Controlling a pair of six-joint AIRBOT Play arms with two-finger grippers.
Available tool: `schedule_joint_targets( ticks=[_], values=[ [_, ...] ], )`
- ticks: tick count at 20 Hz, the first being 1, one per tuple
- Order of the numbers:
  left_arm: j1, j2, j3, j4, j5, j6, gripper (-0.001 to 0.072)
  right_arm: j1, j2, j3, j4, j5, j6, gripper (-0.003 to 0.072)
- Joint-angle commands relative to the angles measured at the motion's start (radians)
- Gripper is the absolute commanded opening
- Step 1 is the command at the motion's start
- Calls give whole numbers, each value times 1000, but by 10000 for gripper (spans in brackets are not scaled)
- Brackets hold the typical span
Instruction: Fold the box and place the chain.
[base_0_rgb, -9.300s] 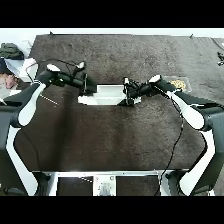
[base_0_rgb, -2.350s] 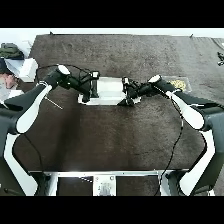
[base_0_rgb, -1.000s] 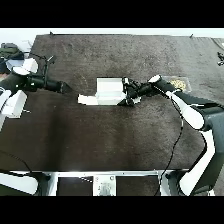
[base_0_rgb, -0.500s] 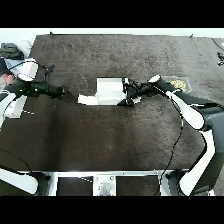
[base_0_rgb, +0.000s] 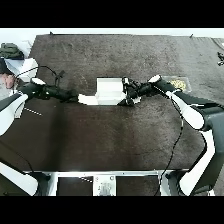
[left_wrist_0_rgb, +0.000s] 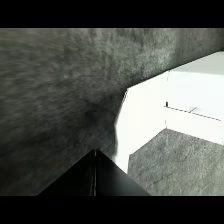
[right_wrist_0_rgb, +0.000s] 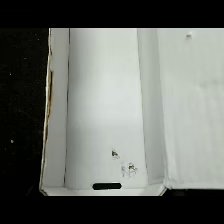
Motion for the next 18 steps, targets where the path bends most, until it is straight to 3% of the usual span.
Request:
schedule_joint_targets(
  ticks=[1,5,7,18],
  values=[
    [-41,-25,0,-51,11,3,13,0,0,0,0,0,0,168],
    [-44,-24,1,-189,-18,71,15,0,0,0,0,1,0,168],
    [-44,-24,1,-233,-56,102,337,0,0,0,0,0,0,168],
    [-110,-23,106,-222,-115,105,354,0,0,0,0,0,0,168]
  ],
)
